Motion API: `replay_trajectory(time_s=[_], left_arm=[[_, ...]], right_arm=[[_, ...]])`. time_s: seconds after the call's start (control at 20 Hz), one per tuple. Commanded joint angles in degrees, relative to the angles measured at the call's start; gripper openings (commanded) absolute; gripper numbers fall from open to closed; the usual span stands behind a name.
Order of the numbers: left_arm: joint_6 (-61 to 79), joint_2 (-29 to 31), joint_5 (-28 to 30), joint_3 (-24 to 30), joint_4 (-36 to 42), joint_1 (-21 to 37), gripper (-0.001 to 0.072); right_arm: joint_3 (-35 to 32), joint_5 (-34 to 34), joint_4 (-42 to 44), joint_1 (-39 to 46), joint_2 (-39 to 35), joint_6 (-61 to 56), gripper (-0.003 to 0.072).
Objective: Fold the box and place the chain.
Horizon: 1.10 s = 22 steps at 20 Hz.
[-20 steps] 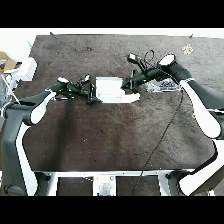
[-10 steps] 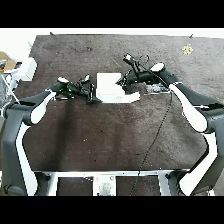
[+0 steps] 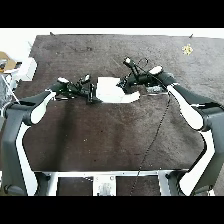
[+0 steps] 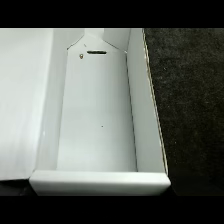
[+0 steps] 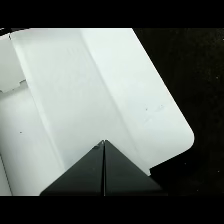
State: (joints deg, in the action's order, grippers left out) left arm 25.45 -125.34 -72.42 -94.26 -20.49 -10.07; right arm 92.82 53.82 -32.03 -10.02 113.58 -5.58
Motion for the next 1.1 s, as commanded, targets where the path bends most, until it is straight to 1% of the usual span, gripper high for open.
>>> replay_trajectory(time_s=[0.0,0.15,0.3,0.4,0.5,0.55,0.6,0.65,0.7,0.75,0.8,0.9,1.0,1.05], left_arm=[[0.09,-0.02,0.00,-0.02,0.00,0.00,0.0346],[0.09,-0.02,0.00,-0.02,0.00,0.00,0.0345],[0.09,-0.02,0.00,-0.02,0.00,0.00,0.0346],[0.09,-0.02,0.00,-0.02,0.00,0.00,0.0345],[0.09,-0.02,0.00,-0.02,0.00,0.00,0.0345],[0.09,-0.02,0.00,-0.02,0.00,0.00,0.0346],[0.09,-0.02,0.00,-0.02,0.00,0.00,0.0346],[0.09,-0.02,-0.02,-0.02,0.00,0.00,0.0345],[0.09,-0.02,-0.02,-0.02,0.00,0.00,0.0345],[0.09,-0.02,0.00,-0.02,0.00,0.00,0.0345],[0.09,-0.02,0.00,-0.02,0.00,0.00,0.0345],[0.09,-0.02,0.00,-0.02,0.00,0.00,0.0345],[0.09,-0.02,0.00,-0.02,0.02,0.00,0.0345],[0.09,-0.02,0.00,-0.02,0.02,0.00,0.0345]], right_arm=[[-0.02,1.27,-0.28,-0.07,0.11,0.00,0.0006],[0.02,1.20,-0.28,-0.07,-1.42,0.00,0.0006],[0.02,1.86,-1.05,0.37,-6.05,-0.48,0.0006],[0.02,4.00,-4.28,1.57,-9.90,-1.11,0.0007],[0.02,7.89,-10.29,2.89,-13.14,-3.28,0.0008],[0.00,10.43,-13.16,3.19,-14.08,-3.28,0.0127],[0.00,12.76,-16.33,3.17,-14.51,-3.23,0.0331],[-0.11,13.99,-19.32,2.82,-14.47,-2.95,0.0406],[-1.03,13.60,-22.56,2.27,-14.38,-1.46,0.0408],[-2.56,12.13,-24.44,1.79,-14.38,0.81,0.0542],[-4.72,9.25,-24.79,1.33,-14.38,3.02,0.0684],[-8.20,4.59,-24.74,0.66,-14.25,5.92,0.0678],[-9.73,2.89,-23.76,0.24,-13.53,7.61,0.0558],[-9.73,2.86,-21.64,0.22,-12.74,8.04,0.0558]])
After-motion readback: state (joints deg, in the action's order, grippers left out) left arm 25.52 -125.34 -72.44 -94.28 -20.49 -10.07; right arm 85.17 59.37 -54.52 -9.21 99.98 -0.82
